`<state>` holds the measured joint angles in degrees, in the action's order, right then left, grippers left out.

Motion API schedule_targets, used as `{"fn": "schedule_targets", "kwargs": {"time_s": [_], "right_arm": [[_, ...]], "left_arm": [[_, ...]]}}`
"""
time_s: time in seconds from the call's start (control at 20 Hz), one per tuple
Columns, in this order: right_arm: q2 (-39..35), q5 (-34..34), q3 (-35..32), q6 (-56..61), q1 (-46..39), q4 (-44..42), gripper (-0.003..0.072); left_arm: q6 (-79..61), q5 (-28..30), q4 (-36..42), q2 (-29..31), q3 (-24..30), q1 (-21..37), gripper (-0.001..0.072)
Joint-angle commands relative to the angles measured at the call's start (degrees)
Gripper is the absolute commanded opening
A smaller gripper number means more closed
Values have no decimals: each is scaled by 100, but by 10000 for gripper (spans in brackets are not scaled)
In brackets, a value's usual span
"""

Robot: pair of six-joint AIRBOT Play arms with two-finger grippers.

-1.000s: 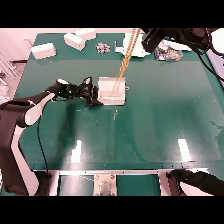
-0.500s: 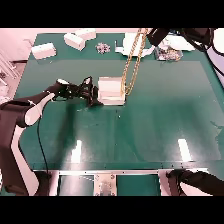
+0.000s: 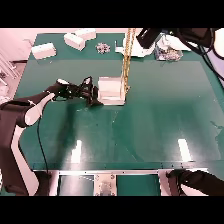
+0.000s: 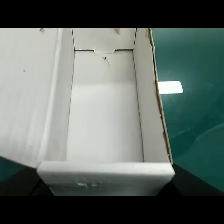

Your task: Fold the box and place the chain.

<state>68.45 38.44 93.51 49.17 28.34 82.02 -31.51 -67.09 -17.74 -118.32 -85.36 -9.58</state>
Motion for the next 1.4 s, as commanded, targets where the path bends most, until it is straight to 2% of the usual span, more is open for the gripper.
{"fn": "schedule_targets", "kwargs": {"time_s": [0.0,0.2,0.65,0.9,0.95,1.0,1.05,1.15,1.35], "right_arm": [[157,11,-129,146,98,-13,1],[573,11,-352,293,98,-109,0],[1628,13,-1176,293,98,-1163,0],[2288,-17,-1384,278,79,-1233,5],[2413,-63,-1384,262,46,-1196,95],[2479,-92,-1384,240,33,-1062,304],[2485,-92,-1381,221,9,-791,543],[2374,-26,-1381,227,-39,-310,568],[1860,529,-1381,-7,-428,-245,568]], "left_arm": [[-2,-2,-2,4,-4,0,469],[-2,-2,-2,4,-4,0,469],[-2,0,-2,4,-4,0,469],[-2,-2,-2,4,-4,0,469],[-2,-2,-2,4,-4,0,469],[-2,-2,-2,4,-4,0,469],[-2,-2,-2,4,-4,0,469],[-2,-2,-2,4,-4,0,469],[-2,-2,-2,4,-4,0,469]]}}
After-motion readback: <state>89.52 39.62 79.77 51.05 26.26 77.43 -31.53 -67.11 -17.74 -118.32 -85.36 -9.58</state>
